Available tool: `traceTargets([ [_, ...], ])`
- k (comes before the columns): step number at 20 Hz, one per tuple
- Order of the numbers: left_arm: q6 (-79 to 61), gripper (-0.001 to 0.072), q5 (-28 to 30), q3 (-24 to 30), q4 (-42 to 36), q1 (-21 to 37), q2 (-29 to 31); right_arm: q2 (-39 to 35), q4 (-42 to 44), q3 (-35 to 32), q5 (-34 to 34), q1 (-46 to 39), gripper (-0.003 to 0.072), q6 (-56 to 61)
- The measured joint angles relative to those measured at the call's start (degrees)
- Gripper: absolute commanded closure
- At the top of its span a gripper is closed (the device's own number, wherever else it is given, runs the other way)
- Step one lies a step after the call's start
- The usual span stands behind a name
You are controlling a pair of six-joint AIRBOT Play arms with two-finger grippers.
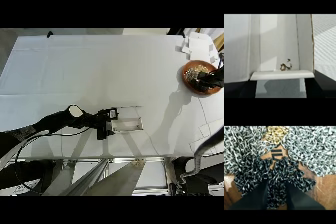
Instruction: Fold the box and place the chain.
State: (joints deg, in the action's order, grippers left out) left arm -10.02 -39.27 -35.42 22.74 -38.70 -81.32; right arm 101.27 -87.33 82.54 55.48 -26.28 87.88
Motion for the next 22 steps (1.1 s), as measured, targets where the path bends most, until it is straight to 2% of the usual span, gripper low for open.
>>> traceTargets([
  [3,0.0,0.0578,0.0,0.0,0.0,0.0,0.0,0.3,0.4,0.0,-0.1,0.0,0.055,0.2],
  [4,0.0,0.0578,0.0,0.0,0.0,0.0,0.0,0.3,0.5,0.0,0.3,0.0,0.0649,0.2],
  [5,0.0,0.0578,0.0,0.0,0.0,0.0,0.0,0.4,0.6,0.0,0.5,0.0,0.0669,0.2],
  [13,0.0,0.0578,0.0,0.0,0.0,0.0,0.0,-1.9,0.3,0.0,3.4,0.0,0.067,-2.1],
  [18,0.0,0.0578,0.0,0.0,0.0,0.0,0.0,-11.4,2.1,0.0,6.6,0.0,0.067,-7.1],
  [22,0.0,0.0578,0.0,0.0,0.0,0.0,0.0,-20.4,10.2,0.0,11.6,0.0,0.067,-14.0],
])
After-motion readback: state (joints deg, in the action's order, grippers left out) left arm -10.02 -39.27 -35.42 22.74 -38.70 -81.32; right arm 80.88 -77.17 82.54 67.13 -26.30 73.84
